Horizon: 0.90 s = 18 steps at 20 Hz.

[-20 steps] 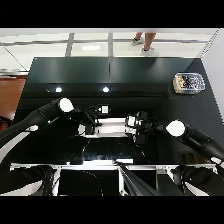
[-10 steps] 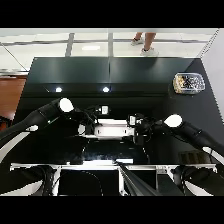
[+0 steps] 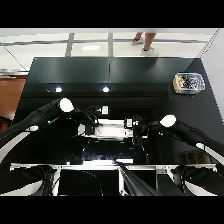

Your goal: Fold the box and place the chain.

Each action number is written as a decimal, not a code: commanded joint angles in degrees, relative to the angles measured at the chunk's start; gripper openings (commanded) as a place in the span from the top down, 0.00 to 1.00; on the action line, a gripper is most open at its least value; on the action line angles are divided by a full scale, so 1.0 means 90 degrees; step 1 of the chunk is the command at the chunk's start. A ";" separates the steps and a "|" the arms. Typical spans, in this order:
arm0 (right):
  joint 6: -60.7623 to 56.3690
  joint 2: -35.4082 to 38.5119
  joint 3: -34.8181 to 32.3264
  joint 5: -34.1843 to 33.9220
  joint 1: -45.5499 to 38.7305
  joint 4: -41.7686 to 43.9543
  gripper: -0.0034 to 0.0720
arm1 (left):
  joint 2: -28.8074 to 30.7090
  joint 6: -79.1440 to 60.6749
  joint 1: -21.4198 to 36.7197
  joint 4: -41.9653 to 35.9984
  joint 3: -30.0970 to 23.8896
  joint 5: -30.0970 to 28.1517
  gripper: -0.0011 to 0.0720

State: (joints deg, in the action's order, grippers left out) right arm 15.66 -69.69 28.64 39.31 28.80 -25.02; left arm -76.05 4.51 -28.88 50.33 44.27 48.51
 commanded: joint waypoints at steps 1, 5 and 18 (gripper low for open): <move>-0.0583 -0.0143 0.0126 -0.0236 0.0148 -0.0471 0.12 | -0.0002 0.0007 -0.0002 -0.0002 0.0000 0.0000 0.96; -0.0663 -0.0175 0.0155 -0.0236 0.0148 -0.0517 0.12 | -0.0002 0.0007 -0.0002 -0.0002 0.0000 0.0017 0.96; -0.0911 -0.0265 0.0245 -0.0257 0.0146 -0.0634 0.12 | -0.0002 0.0024 -0.0005 -0.0005 0.0000 0.0017 0.96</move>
